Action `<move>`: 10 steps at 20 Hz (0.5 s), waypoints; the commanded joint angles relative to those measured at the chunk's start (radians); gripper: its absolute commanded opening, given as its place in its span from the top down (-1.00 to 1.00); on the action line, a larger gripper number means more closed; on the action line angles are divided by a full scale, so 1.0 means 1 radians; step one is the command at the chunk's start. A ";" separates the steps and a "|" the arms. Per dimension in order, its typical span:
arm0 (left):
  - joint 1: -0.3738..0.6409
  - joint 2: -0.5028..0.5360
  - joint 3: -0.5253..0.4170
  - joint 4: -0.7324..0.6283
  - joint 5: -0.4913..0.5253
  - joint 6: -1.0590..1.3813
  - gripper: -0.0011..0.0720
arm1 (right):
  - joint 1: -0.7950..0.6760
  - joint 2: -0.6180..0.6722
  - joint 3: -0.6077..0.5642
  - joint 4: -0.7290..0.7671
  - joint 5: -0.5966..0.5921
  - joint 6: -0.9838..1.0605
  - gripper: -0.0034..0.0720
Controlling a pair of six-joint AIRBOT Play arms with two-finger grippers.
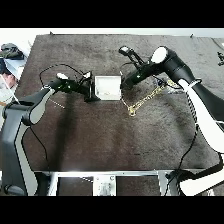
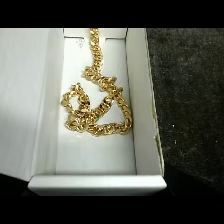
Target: Fold the box and place the chain.
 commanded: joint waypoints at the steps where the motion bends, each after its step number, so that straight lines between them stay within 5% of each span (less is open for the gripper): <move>1: 0.000 -0.001 0.000 0.000 0.000 0.000 -0.44 | -0.027 -0.001 -0.077 -0.062 0.057 0.019 0.24; 6: 0.000 -0.001 0.000 0.000 0.000 0.000 -0.44 | -0.014 -0.016 -0.228 -0.105 -0.124 -0.023 0.23; 10: 0.000 -0.001 0.000 0.000 0.000 0.000 -0.44 | 0.044 -0.048 -0.238 -0.142 -0.253 -0.024 0.23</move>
